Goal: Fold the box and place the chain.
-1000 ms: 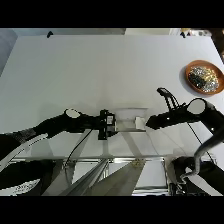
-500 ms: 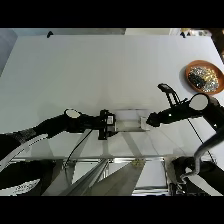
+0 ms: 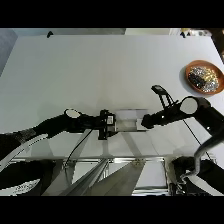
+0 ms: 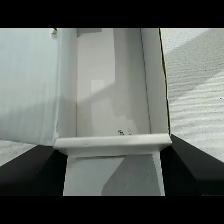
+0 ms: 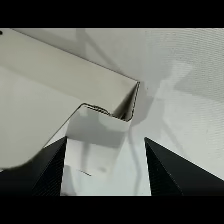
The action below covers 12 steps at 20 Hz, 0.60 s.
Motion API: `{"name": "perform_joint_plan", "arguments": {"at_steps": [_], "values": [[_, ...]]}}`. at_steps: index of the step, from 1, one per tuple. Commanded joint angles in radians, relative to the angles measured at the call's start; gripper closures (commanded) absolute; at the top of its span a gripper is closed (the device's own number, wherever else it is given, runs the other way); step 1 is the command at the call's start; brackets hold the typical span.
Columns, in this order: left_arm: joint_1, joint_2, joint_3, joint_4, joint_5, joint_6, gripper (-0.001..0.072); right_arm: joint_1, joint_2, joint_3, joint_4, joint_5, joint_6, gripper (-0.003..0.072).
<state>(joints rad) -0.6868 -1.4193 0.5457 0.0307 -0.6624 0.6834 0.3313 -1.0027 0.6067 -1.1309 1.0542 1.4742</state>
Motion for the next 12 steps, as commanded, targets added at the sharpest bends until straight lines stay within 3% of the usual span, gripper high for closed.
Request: {"name": "perform_joint_plan", "arguments": {"at_steps": [1, 6, 12], "values": [[0.001, 0.0, 0.0, 0.0, 0.0, 0.0, 0.0575, 0.075, -0.008, 0.001, -0.065, -0.05, 0.139, 0.0142], [0.001, 0.0, 0.0, 0.0, 0.0, 0.0, 0.0575, 0.18, -0.032, 0.002, -0.086, -0.1, 0.265, 0.0145], [0.001, 0.0, 0.0, 0.0, 0.0, 0.0, 0.0575, 0.262, -0.097, 0.057, -0.198, -0.08, 0.417, 0.0154]]}}
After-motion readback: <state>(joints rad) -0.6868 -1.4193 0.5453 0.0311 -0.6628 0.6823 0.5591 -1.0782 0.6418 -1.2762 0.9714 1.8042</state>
